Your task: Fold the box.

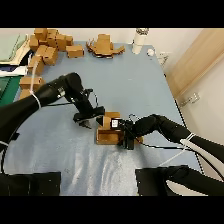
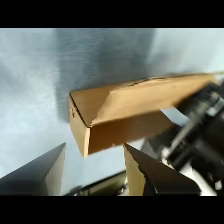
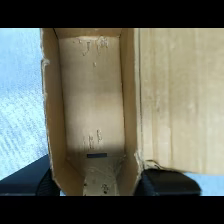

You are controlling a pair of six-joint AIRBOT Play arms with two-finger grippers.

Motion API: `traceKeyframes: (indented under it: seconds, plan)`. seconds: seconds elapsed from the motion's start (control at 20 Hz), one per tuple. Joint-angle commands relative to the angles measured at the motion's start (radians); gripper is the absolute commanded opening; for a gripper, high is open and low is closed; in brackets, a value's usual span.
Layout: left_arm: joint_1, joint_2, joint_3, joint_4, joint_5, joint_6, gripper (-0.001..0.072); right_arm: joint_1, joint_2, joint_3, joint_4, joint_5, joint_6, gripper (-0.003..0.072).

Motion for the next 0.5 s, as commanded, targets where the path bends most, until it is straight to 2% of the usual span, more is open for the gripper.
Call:
traceKeyframes:
  seconds: [0.0,0.05,0.1,0.15,0.25,0.45]
  plan:
    - [0.117,0.0,0.002,-0.098,-0.065,0.353,0.0476,0.0,0.0,0.0,0.0,0.0,0.0,0.0509]
    - [0.147,0.0,0.002,-0.094,-0.064,0.463,0.0274,0.0,0.0,0.0,0.0,0.0,0.0,0.0509]
    - [0.172,0.0,0.001,-0.094,-0.06,0.568,0.0043,0.0,0.0,0.0,0.0,0.0,0.0,0.0509]
    - [0.192,0.0,0.001,-0.094,-0.054,0.694,0.0013,0.0,0.0,0.0,0.0,0.0,0.0,0.0509]
    - [0.209,0.0,0.001,-0.093,-0.056,0.938,0.0011,0.0,0.0,0.0,0.0,0.0,0.0,0.0509]
    - [0.182,0.009,-0.055,-0.094,0.006,1.199,0.0009,0.0,0.0,0.0,0.0,0.0,0.0,0.0509]
